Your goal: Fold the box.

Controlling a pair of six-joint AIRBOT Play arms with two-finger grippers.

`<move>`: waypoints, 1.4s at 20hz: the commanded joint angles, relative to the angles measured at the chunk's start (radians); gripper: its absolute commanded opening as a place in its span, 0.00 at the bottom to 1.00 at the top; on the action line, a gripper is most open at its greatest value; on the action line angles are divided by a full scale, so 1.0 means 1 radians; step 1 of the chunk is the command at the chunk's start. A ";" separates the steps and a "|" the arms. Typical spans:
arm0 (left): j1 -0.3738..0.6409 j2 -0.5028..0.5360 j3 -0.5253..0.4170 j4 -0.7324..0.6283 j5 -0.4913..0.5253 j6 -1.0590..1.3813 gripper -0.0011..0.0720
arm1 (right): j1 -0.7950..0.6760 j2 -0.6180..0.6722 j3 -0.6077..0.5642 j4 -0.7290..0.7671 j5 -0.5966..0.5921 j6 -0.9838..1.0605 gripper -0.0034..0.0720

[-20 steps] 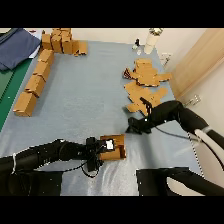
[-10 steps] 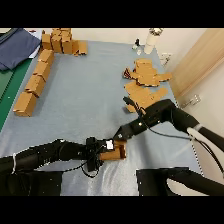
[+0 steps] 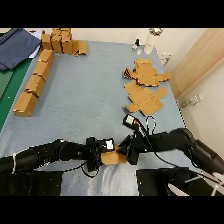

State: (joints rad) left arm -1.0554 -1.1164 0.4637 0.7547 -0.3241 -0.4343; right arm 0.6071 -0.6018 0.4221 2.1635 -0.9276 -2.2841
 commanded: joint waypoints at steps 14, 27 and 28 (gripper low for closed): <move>-0.001 0.000 0.001 0.000 0.000 0.000 0.67 | 0.379 0.029 -0.023 -0.336 0.212 -0.004 0.68; -0.001 0.000 0.001 0.000 0.000 0.000 0.67 | 0.410 0.029 -0.056 -0.513 0.262 -0.002 0.61; -0.001 0.000 0.001 0.000 0.000 0.000 0.67 | 0.410 0.030 -0.056 -0.520 0.269 -0.002 0.57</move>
